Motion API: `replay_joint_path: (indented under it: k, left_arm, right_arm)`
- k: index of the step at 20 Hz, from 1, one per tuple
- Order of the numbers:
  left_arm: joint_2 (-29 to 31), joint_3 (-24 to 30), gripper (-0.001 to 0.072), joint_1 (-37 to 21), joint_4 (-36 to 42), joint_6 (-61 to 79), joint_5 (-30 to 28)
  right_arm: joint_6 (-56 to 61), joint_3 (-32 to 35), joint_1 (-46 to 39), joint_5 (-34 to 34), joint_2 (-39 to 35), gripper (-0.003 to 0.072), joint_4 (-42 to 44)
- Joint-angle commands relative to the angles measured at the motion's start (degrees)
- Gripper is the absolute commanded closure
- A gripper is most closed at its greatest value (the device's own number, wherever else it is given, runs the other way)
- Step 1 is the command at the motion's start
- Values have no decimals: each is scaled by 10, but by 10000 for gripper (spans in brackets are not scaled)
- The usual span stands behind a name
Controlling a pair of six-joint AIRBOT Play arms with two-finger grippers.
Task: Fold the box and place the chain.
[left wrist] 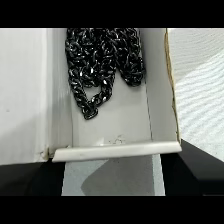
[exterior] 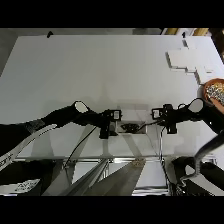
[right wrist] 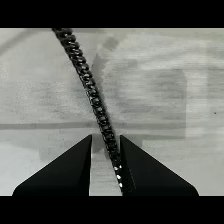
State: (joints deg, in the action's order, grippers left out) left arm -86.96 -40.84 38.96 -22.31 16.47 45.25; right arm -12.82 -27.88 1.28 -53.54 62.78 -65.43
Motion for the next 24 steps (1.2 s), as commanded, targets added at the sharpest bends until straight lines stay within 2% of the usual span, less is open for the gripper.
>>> replay_joint_path:
  k: [1,3,6,9,13,15,19,21,24]
  left_arm:
    - [0,0,420,0,0,0,0]
    - [0,0,420,0,0,0,0]
    - [0,0,420,0,0,0,0]
    - [0,0,420,0,0,0,0]
    - [0,0,420,0,0,0,0]
    - [0,0,420,0,0,0,0]
    - [0,0,420,0,0,0,0]
    - [0,0,420,0,0,0,0]
    - [0,0,420,0,0,0,0]
  right_arm:
    - [-11,12,0,37,2,510,0]
    - [-12,13,0,39,2,520,0]
    - [-12,13,0,49,2,591,0]
    - [-12,13,0,21,1,667,-1]
    - [-3,13,0,-30,-45,667,1]
    - [6,13,0,-46,-87,666,35]
    - [3,13,7,-84,-160,666,182]
    - [-11,13,45,-104,-183,666,222]
    - [-8,13,122,-107,-189,666,231]
